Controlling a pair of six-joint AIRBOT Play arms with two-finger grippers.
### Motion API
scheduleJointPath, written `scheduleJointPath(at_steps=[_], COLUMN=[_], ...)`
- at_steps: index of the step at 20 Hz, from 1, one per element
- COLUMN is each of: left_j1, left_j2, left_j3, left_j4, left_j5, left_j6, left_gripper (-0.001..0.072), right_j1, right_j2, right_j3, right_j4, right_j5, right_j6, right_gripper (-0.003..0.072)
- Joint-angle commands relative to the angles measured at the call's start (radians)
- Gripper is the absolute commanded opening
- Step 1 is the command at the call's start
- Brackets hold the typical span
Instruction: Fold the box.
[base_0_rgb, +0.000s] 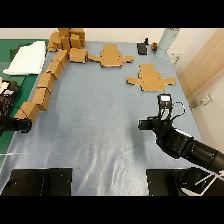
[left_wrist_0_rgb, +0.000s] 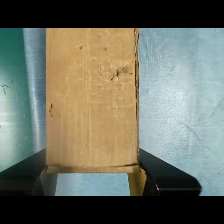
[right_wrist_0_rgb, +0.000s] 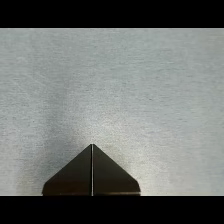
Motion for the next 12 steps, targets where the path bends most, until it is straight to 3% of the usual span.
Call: scheduleJointPath(at_steps=[1,12], left_j1=[0.002,0.003], left_j2=[0.0,-0.123], left_j3=[-0.001,-0.015], left_j4=[-0.015,-0.131], left_j5=[0.026,0.075], left_j6=[-0.001,0.0], left_gripper=[0.0467,0.0468], right_j1=[0.0,0.0], right_j2=[0.0,0.0], right_j3=[0.0,0.0], right_j4=[0.0,0.0], right_j5=[0.0,0.0], right_j6=[0.0,0.0], right_gripper=[0.0006,0.0007])
